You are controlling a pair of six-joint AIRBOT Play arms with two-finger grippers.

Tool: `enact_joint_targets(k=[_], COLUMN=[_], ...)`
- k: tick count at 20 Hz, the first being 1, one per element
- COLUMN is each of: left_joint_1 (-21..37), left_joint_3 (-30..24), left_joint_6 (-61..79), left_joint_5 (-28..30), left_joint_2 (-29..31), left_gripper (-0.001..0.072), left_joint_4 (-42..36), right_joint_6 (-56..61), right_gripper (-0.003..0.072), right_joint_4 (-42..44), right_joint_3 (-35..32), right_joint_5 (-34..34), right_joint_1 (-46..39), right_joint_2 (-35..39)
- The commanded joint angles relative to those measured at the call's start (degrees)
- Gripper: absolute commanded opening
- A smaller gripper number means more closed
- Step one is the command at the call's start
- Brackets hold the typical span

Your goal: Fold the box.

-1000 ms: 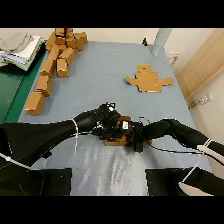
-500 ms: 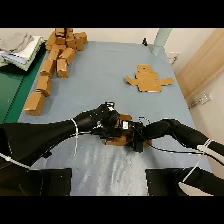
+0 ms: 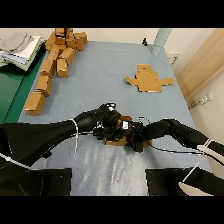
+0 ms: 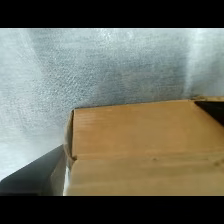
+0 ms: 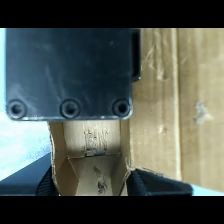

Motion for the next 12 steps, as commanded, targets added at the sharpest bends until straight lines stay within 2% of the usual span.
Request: enact_joint_targets(k=[1, 5, 6, 7, 9, 10, 12], left_joint_1=[0.09, -0.20, -0.15, -0.15, -0.15, -0.17, -0.17], left_joint_3=[0.02, 0.11, 0.46, 0.87, 1.68, 1.79, 1.79], left_joint_6=[-0.02, -0.13, -0.24, -0.22, -0.31, -0.22, -0.22], left_joint_5=[-0.09, -1.36, -1.31, -0.85, -0.44, -0.46, -0.52], left_joint_2=[-0.26, -1.79, -1.81, -1.81, -1.81, -1.81, -1.81], left_gripper=[0.0460, 0.0455, 0.0297, 0.0212, 0.0197, 0.0031, 0.0013], left_joint_4=[0.07, 0.02, 0.09, 0.15, 0.33, 0.33, 0.31], right_joint_6=[0.02, 0.02, 0.02, 0.02, 0.02, 0.02, 0.02], right_gripper=[0.0461, 0.0461, 0.0461, 0.0461, 0.0461, 0.0461, 0.0461], right_joint_4=[0.02, 0.02, 0.02, 0.02, 0.02, 0.02, 0.02], right_joint_3=[0.02, 0.02, 0.02, 0.02, 0.02, 0.02, 0.02], right_joint_5=[0.04, 0.04, 0.04, 0.07, 0.04, 0.07, 0.04], right_joint_1=[0.02, 0.02, 0.02, 0.02, 0.02, 0.02, 0.02], right_joint_2=[0.00, 0.00, 0.00, 0.00, 0.00, 0.00, 0.00])
